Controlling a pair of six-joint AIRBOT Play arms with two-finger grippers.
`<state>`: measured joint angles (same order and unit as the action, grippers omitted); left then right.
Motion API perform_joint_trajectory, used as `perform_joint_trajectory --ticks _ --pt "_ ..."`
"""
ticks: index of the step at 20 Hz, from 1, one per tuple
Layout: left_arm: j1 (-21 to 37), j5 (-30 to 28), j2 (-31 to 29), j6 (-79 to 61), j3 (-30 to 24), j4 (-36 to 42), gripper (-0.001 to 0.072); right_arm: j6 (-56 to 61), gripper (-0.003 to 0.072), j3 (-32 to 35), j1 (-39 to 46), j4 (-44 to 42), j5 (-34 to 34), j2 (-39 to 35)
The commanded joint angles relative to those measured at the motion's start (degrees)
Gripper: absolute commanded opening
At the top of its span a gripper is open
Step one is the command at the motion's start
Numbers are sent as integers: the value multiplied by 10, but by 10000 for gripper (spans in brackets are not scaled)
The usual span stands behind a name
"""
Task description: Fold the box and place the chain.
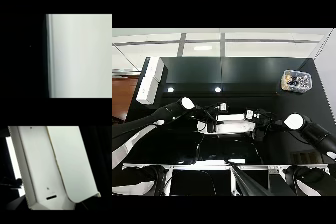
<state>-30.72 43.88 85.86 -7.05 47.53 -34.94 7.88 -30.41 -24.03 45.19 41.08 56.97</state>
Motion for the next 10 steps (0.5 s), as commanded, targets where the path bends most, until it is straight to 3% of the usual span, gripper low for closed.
perform_joint_trajectory --ticks 1,10 --pt "0 1 0 0 0 0 27 0 706 -3 0 -1 -2 0" --pt "0 1 0 0 0 0 26 -11 706 -3 26 -3 -27 0"
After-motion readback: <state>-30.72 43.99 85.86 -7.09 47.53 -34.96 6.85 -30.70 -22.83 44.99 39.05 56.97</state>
